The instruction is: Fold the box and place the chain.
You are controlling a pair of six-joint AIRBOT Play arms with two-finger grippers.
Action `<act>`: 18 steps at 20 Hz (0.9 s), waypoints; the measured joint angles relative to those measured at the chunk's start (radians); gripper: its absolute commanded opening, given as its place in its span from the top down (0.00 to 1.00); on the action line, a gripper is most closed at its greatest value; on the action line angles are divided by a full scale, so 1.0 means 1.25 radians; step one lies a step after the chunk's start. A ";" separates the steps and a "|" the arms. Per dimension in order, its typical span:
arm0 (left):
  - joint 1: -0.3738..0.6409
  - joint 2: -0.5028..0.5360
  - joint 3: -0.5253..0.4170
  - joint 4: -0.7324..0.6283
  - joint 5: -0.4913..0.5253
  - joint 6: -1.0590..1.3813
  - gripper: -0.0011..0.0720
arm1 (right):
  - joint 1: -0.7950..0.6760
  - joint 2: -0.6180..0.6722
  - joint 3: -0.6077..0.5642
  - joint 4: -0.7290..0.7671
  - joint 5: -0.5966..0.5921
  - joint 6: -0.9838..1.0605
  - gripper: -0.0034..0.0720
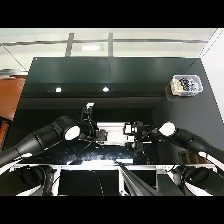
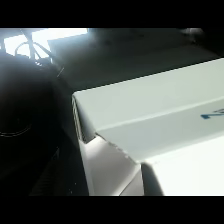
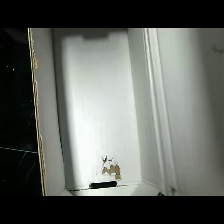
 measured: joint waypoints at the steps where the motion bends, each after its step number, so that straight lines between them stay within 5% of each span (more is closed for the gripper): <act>1: -0.002 -0.003 0.005 0.003 0.000 -0.003 0.23 | 0.000 0.000 0.000 0.000 0.000 0.000 0.51; 9: -0.006 -0.042 0.034 0.008 -0.002 -0.014 0.33 | 0.000 0.000 0.000 0.000 0.000 0.000 0.51; 18: -0.058 -0.078 0.068 0.049 -0.019 -0.038 0.33 | 0.000 0.000 0.000 0.000 0.000 0.001 0.51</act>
